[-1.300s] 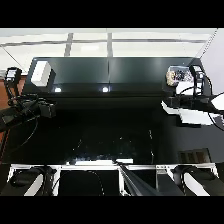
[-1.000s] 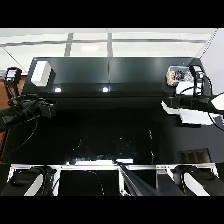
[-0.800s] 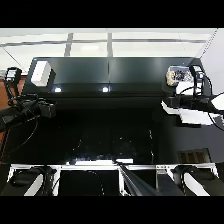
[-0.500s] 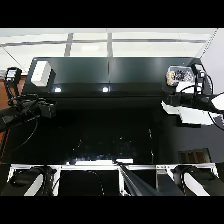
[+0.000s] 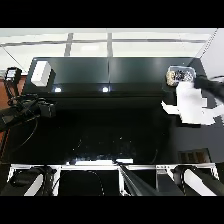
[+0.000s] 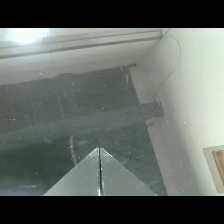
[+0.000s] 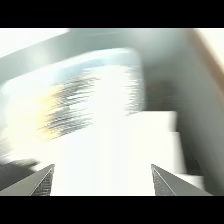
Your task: Fold the box and place the chain.
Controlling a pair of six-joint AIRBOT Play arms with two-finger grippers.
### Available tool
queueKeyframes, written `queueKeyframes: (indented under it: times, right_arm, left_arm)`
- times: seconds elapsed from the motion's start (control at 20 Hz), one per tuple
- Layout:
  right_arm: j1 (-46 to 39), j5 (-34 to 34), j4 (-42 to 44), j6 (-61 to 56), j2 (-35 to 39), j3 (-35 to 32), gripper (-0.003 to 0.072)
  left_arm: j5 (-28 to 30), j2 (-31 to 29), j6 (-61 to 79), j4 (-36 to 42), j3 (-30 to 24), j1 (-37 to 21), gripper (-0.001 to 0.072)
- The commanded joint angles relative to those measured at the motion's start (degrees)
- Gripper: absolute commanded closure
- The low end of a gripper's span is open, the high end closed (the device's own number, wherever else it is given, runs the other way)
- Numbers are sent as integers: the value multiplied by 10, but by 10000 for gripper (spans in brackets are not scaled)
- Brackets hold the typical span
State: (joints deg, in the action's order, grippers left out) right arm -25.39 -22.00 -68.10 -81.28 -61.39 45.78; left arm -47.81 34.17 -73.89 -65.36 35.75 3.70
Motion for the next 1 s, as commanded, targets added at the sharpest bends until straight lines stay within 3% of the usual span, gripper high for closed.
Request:
queueKeyframes:
  times: [0.0, 0.1, 0.3, 0.4, 0.5, 0.55, 0.6, 0.65, 0.7, 0.95]
  right_arm:
    - [-183, -144, -21, 47, -96, 97, -21]
    - [-229, -263, -21, 154, -165, 184, -21]
    - [-253, -434, -20, 194, -314, 336, -21]
    - [-239, -526, -26, 232, -376, 387, -21]
    - [-223, -550, -43, 252, -400, 400, 13]
    - [-217, -543, -47, 257, -401, 400, 198]
    - [-214, -544, -50, 258, -400, 400, 317]
    - [-213, -555, -58, 258, -398, 400, 550]
    - [-213, -564, -59, 261, -394, 400, 670]
    - [-202, -575, 78, 275, -289, 368, 671]
  left_arm:
    - [19, 0, 0, 0, 0, 0, 685]
    - [37, 0, 0, 0, 0, 0, 685]
    - [89, 0, 0, 0, 0, 0, 685]
    - [108, 2, 0, 0, 0, 0, 685]
    - [110, 4, 0, 0, 0, 0, 685]
    - [110, 5, 0, 1, 0, 1, 685]
    - [109, 6, 0, 3, 0, 1, 685]
    - [109, 7, 0, 3, 0, 1, 685]
    - [110, 8, 0, 3, 0, 0, 685]
    - [110, 8, 0, 2, 0, 0, 685]
